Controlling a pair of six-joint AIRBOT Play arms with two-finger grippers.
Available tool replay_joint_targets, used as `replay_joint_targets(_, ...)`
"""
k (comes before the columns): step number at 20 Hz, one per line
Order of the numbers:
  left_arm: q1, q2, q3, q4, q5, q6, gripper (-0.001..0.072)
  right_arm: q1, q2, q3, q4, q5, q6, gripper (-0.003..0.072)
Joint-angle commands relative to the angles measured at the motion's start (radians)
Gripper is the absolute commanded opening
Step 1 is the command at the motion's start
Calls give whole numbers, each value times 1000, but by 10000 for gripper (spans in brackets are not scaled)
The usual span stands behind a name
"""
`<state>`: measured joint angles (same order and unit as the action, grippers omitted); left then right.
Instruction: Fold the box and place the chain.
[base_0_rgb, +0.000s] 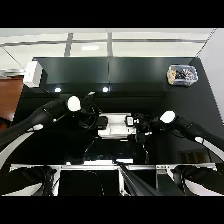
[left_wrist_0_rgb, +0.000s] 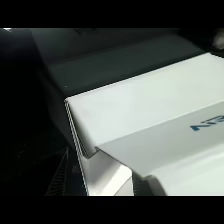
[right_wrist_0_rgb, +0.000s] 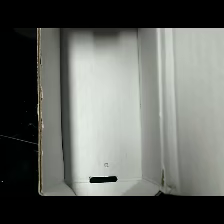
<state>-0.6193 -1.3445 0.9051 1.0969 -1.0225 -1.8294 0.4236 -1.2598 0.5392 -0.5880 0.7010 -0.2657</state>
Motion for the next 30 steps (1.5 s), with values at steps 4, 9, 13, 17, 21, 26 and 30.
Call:
replay_joint_targets(4, -85, 0, 2, 174, 42, -233, 442, 0, -1, -1, 0, 0, 0, 319)
replay_joint_targets(9, -114, 0, 2, 257, 38, -351, 441, 0, -1, -1, 0, 0, 0, 319)
replay_joint_targets(13, -129, -2, 2, 271, 34, -389, 358, 0, -1, -1, 0, 0, 0, 319)
replay_joint_targets(17, -174, -44, 64, 375, -55, -452, 357, 0, -1, -1, 0, 0, 0, 319)
replay_joint_targets(21, -216, -92, 121, 422, -60, -541, 357, 0, -1, -1, 0, 0, 0, 319)
replay_joint_targets(26, -243, -120, 126, 439, -90, -581, 346, 0, -1, -1, 0, 0, 0, 319)
replay_joint_targets(30, -244, -131, 128, 435, -94, -580, 99, 0, -1, -1, 0, 0, 0, 319)
